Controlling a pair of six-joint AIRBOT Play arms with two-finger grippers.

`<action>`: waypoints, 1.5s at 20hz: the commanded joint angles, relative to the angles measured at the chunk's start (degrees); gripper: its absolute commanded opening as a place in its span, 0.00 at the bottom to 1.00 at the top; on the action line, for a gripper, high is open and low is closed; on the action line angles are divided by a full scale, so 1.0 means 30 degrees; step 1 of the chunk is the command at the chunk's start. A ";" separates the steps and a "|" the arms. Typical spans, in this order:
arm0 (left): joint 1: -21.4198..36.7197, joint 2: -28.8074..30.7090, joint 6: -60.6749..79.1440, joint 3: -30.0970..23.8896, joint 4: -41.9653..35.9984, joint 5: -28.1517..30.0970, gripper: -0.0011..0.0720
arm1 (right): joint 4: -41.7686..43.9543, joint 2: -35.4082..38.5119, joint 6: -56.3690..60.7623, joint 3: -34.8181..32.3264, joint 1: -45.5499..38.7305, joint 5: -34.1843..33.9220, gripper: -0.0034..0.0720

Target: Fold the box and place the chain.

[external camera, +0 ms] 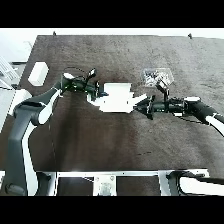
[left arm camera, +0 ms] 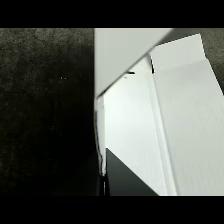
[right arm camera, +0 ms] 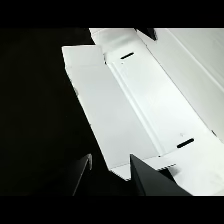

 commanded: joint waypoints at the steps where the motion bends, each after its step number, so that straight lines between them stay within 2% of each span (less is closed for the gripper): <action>1: 0.0007 0.0015 0.0015 0.0007 -0.0138 -0.0051 0.04 | -0.1574 0.1909 -0.0015 -0.0015 0.1027 -0.1654 0.43; 3: 0.0007 0.0015 0.0015 0.0007 -0.0138 -0.0044 0.04 | -0.2681 0.3053 0.0313 -0.0022 0.1916 -0.2900 0.40; 5: 0.0007 0.0007 0.0022 0.0007 -0.0146 -0.0036 0.04 | -0.3009 0.3147 0.0291 -0.0022 0.2448 -0.3519 0.42; 9: 0.0007 0.0015 0.0022 0.0007 -0.0138 0.0000 0.04 | -0.3577 0.2397 0.0255 -0.0022 0.2528 -0.3920 0.79; 10: 0.0007 0.0007 0.0022 0.0007 -0.0146 -0.0007 0.05 | -0.4095 0.2237 0.0255 -0.0051 0.2543 -0.3912 0.81; 15: 0.0007 0.0015 0.0022 0.0007 -0.0138 0.0000 0.05 | -0.4779 0.1319 -0.0867 -0.0146 0.2922 -0.4218 0.81; 19: 0.0015 0.0007 0.0022 0.0007 -0.0138 0.0007 0.05 | -0.4765 0.0175 -0.0911 -0.0146 0.4430 -0.6470 0.81; 25: 0.0015 0.0007 0.0022 0.0007 -0.0146 0.0007 0.04 | -0.4656 -0.0277 -0.0925 -0.0138 0.5508 -0.9464 0.81; 30: 0.0015 0.0015 0.0022 0.0007 -0.0146 0.0015 0.04 | -0.3373 -0.0641 -0.1778 0.0000 0.5486 -1.0265 0.81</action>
